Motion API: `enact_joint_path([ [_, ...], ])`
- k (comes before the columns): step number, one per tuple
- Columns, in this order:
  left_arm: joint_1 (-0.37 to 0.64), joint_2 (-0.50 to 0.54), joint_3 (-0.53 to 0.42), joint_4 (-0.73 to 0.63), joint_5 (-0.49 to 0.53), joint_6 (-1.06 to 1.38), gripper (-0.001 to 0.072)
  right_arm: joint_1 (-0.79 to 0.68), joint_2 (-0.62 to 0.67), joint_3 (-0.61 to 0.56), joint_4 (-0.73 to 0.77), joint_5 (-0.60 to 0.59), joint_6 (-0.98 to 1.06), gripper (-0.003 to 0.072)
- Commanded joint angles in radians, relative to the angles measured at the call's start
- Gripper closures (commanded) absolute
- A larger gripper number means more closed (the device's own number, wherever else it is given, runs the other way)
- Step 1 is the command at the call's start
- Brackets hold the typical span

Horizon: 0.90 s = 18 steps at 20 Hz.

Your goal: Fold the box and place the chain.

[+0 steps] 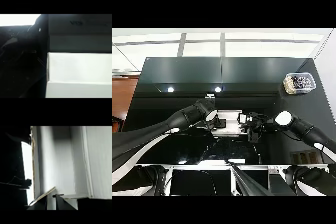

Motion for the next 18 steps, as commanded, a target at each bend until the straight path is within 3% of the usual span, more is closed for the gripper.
enact_joint_path([
  [1,0.0,0.0,0.001,-0.001,0.004,0.001,0.068,0.037,-0.014,0.0,0.034,-0.035,0.0,0.0568],
  [6,0.0,0.0,0.001,-0.001,0.005,0.001,0.0681,0.037,-0.014,0.0,0.035,-0.048,0.007,0.056],
  [14,0.0,0.0,0.001,-0.001,0.005,0.001,0.0681,0.037,-0.069,0.0,0.176,-0.054,0.007,0.0558],
  [16,0.0,0.0,0.001,-0.001,0.006,0.001,0.0681,0.036,-0.069,0.0,0.176,-0.075,0.008,0.0367],
  [17,0.0,0.0,0.001,-0.001,0.006,0.001,0.0681,0.033,-0.069,0.0,0.175,-0.072,0.008,0.0557],
  [18,0.0,0.0,0.001,-0.001,0.006,0.001,0.0681,0.029,-0.069,0.0,0.177,-0.07,0.013,0.0532],
])
